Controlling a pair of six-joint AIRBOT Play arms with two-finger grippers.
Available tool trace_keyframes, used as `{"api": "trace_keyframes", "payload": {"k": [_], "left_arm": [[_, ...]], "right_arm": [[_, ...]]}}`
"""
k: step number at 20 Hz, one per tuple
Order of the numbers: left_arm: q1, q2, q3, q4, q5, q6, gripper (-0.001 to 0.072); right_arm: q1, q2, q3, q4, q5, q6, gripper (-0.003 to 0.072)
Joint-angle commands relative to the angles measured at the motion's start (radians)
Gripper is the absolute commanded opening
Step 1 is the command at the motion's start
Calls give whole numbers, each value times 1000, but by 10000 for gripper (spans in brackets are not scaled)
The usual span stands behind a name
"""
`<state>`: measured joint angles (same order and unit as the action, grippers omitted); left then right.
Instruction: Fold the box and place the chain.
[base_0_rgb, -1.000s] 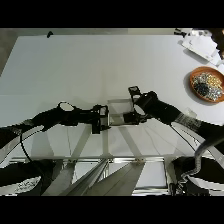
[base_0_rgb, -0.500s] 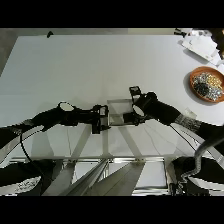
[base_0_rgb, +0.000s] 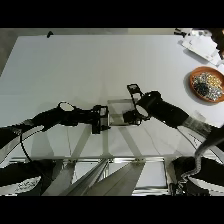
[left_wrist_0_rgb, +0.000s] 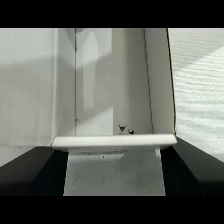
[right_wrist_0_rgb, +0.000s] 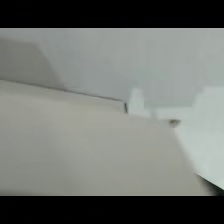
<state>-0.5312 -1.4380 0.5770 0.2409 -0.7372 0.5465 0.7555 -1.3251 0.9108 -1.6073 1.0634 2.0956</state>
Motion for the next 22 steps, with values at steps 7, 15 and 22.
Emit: {"api": "trace_keyframes", "payload": {"k": [7,15,22], "left_arm": [[0,0,0,-1,0,-1,456],[0,1,0,-1,0,-1,456],[0,1,0,-1,0,-1,456]], "right_arm": [[-377,431,0,-90,39,-335,537],[-1219,230,3,16,-326,-607,536],[-1239,-109,69,-11,-442,-653,533]]}}
